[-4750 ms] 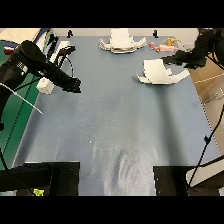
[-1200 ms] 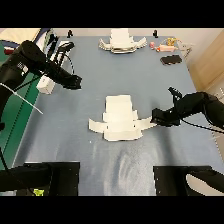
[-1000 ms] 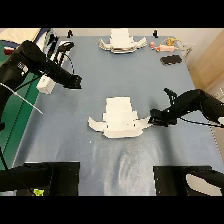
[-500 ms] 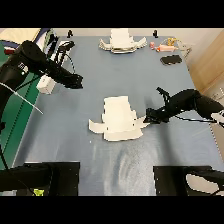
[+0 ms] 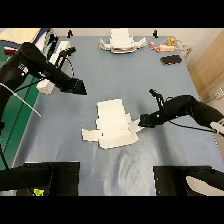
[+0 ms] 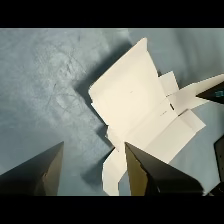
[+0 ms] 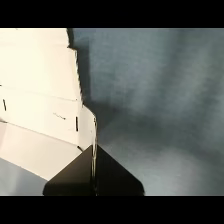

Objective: Fold the box.

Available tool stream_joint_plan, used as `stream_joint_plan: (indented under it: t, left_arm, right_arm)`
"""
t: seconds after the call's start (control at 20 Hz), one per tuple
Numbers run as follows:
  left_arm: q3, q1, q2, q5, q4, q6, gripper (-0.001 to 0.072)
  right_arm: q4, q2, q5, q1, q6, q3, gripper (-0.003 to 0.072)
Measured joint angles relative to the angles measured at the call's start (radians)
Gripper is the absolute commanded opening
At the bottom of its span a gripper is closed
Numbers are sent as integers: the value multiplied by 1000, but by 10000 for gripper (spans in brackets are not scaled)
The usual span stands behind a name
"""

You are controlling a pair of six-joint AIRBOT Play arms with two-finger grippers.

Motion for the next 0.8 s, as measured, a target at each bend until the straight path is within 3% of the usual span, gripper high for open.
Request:
stream_joint_plan:
  t: [0.25, 0.45, 0.6, 0.8]
  left_arm:
    - [-146, 21, 0, -50, -65, 46, 572]
    - [-281, 23, -18, -7, -213, 156, 572]
    - [-320, -3, -77, 28, -310, 237, 572]
    - [-295, -62, -194, 76, -388, 305, 572]
  right_arm:
    - [8, 217, 91, 12, 16, -194, 1]
    - [14, 307, 136, 13, 28, -261, 1]
    - [18, 329, 151, 15, 32, -276, 1]
    - [23, 338, 160, 15, 35, -283, 1]
